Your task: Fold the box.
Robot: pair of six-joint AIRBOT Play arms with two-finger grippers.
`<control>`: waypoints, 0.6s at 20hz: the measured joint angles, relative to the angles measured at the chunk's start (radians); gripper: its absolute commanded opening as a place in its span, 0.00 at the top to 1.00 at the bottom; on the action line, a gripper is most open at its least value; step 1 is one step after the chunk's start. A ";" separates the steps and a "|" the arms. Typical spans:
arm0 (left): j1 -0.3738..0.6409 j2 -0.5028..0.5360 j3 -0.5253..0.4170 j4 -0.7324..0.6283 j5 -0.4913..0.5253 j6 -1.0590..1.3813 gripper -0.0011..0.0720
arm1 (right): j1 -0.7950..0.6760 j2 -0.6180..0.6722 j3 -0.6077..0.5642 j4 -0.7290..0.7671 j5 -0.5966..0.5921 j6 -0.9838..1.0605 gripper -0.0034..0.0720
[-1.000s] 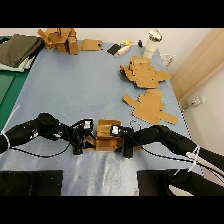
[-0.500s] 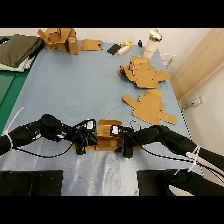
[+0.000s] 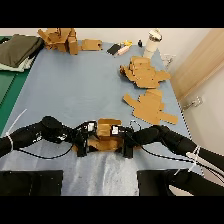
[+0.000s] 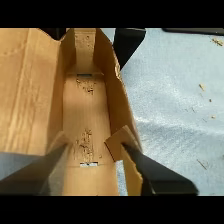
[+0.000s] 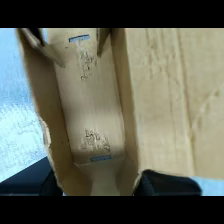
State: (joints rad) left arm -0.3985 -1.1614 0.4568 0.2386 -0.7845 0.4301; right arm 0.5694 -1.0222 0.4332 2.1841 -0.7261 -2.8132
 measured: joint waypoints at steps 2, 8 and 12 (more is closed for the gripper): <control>0.000 0.000 -0.002 0.000 -0.006 0.000 0.16 | 0.000 0.000 0.000 0.000 0.000 0.000 0.32; -0.001 0.055 -0.002 0.105 0.018 -0.149 0.97 | 0.000 0.000 0.000 0.005 0.002 0.007 0.32; 0.000 0.174 -0.002 0.322 0.047 -0.420 0.97 | 0.000 0.000 0.000 0.005 0.002 0.006 0.32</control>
